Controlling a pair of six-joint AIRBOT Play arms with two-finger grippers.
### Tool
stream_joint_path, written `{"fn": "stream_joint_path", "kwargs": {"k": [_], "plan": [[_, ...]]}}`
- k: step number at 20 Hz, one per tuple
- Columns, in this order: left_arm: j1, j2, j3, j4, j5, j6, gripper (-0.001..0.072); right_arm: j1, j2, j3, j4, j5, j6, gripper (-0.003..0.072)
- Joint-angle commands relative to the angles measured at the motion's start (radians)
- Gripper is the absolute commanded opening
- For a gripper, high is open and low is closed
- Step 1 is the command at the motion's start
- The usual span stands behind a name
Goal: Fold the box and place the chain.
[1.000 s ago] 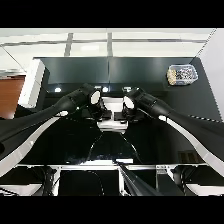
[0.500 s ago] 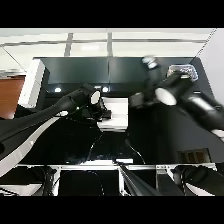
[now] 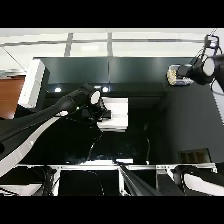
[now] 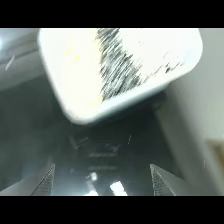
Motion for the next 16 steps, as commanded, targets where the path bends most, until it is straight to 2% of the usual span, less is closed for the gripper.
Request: {"fn": "stream_joint_path", "kwargs": {"k": [1, 4, 6, 11, 16], "plan": [[0.001, 0.0, 0.0, 0.0, 0.0, 0.001, 0.0029, -0.133, -0.317, 0.325, 0.097, 0.121, 0.032, 0.0708], [0.001, 0.0, 0.0, 0.0, 0.003, 0.001, 0.0029, -0.14, -0.573, 0.649, 0.093, 0.252, 0.105, 0.0708], [0.001, 0.0, 0.0, 0.0, 0.004, 0.001, 0.0029, -0.152, -0.673, 0.764, 0.092, 0.27, 0.15, 0.0702], [0.001, 0.0, 0.0, -0.001, 0.001, 0.001, 0.0029, -0.183, -0.736, 0.768, 0.074, 0.217, 0.199, 0.0702], [0.001, 0.0, 0.0, -0.004, -0.006, 0.0, 0.0029, -0.19, -0.758, 0.767, 0.078, 0.098, 0.22, 0.07]]}}
